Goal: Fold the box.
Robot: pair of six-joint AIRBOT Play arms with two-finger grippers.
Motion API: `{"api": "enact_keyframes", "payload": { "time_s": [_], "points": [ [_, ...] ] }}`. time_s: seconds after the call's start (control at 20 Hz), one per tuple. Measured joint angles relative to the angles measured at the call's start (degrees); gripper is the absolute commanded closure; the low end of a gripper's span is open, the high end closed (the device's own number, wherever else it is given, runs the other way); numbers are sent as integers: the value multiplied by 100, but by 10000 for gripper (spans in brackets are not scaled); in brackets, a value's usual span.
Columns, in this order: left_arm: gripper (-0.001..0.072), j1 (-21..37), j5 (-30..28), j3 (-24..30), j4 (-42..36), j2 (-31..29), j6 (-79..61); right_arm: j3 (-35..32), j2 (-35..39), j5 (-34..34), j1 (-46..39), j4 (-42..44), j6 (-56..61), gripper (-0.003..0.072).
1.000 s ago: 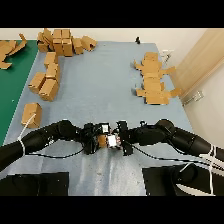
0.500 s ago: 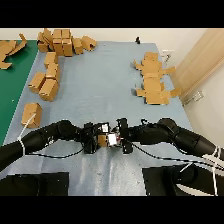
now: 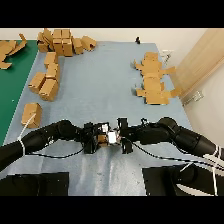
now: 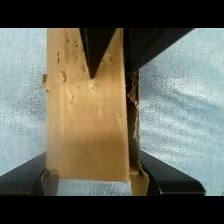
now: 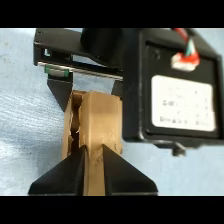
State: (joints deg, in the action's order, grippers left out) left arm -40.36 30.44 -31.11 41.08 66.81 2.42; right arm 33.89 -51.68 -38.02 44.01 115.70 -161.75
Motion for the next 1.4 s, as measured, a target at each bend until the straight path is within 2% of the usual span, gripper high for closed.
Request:
{"api": "enact_keyframes", "payload": {
  "time_s": [0.5,0.55,0.65,0.75,0.8,0.85,0.9,1.05,1.15,1.25,1.35,1.4],
  "points": [
    [228,0,7,0,2,0,-4,-20,-116,-365,2,155,398,526],
    [228,0,7,0,2,0,-4,-24,-118,-382,2,155,463,514],
    [228,0,7,0,2,0,-4,-13,-85,-409,2,127,673,375],
    [228,0,7,0,2,0,-4,101,66,-455,2,39,1078,375],
    [228,0,7,0,2,0,-4,181,181,-516,2,-76,1390,398],
    [228,0,7,0,2,0,-4,284,339,-616,-2,-278,1888,559],
    [228,0,7,0,2,0,-2,374,496,-728,-17,-525,2533,683],
    [228,0,7,0,2,0,-2,498,938,-1364,-216,-1340,5302,685],
    [228,0,7,0,2,0,-2,315,1110,-2159,-448,-1449,6988,685],
    [228,0,4,0,2,0,-2,-140,1182,-2610,-634,-822,8013,685],
    [228,0,4,0,2,0,-2,-684,1191,-2522,-737,197,8378,685],
    [228,0,4,0,2,0,-2,-944,1196,-2247,-765,901,8352,686]
  ]
}}
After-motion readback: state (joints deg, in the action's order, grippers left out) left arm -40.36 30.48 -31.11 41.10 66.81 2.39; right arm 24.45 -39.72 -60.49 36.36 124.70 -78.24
